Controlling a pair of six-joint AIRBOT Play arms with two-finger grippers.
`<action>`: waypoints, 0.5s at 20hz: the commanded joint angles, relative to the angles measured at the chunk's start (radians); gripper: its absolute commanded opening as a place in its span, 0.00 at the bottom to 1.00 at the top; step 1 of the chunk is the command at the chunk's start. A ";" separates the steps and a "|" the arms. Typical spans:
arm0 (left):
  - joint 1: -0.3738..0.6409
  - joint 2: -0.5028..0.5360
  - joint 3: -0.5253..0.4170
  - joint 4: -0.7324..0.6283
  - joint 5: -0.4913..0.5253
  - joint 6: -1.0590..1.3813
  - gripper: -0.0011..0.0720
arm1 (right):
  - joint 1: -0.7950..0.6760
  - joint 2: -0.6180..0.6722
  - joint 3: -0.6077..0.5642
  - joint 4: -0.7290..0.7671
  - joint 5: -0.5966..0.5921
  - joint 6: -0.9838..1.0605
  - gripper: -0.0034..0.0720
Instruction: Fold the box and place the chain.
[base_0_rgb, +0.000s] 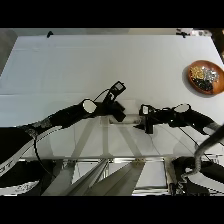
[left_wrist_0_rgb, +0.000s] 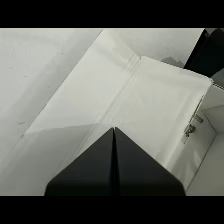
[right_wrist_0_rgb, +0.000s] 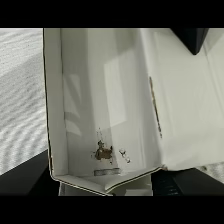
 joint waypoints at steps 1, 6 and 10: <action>0.000 -0.006 0.000 0.007 -0.029 -0.005 0.03 | 0.000 0.000 0.000 0.001 0.000 0.000 0.65; 0.000 0.031 0.002 0.007 -0.001 -0.001 0.03 | 0.000 0.000 0.000 0.001 0.000 0.000 0.65; 0.001 0.098 0.002 0.007 0.066 0.003 0.05 | 0.000 0.000 0.000 0.001 0.000 0.000 0.65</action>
